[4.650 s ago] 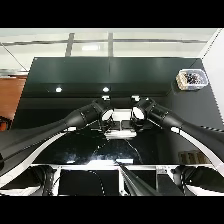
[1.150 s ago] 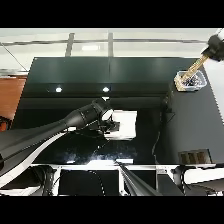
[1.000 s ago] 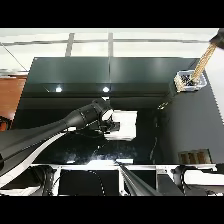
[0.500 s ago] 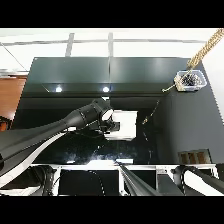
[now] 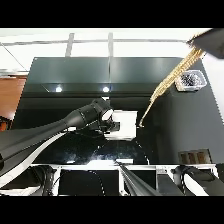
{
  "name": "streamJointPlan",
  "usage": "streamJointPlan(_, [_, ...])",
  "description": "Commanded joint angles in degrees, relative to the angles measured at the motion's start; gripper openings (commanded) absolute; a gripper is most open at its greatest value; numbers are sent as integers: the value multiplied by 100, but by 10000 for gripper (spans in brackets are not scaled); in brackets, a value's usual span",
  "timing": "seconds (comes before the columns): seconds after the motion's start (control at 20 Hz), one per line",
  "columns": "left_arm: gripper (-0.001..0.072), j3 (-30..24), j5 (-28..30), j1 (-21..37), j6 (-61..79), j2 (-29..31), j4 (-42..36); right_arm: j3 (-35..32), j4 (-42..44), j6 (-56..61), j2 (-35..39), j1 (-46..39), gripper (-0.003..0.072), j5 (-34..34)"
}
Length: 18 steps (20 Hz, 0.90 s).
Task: Fold the box and place the chain.
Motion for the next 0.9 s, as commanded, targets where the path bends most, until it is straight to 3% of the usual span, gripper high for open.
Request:
streamJointPlan(0.0, [30, 4, 2, 4, 2, 0, 2, -339, 210, -229, 264, 354, 14, 518])
streamJointPlan(0.1, [30, 4, 4, 4, 2, 0, 2, -339, 334, -448, 271, 509, 15, 822])
streamJointPlan(0.4, [30, 4, 2, 4, 2, 0, 0, -339, 538, -450, 278, 743, 15, 761])
streamJointPlan(0.85, [30, 4, 4, 4, 2, 0, 0, -334, 2293, -625, 278, 743, 14, 195])
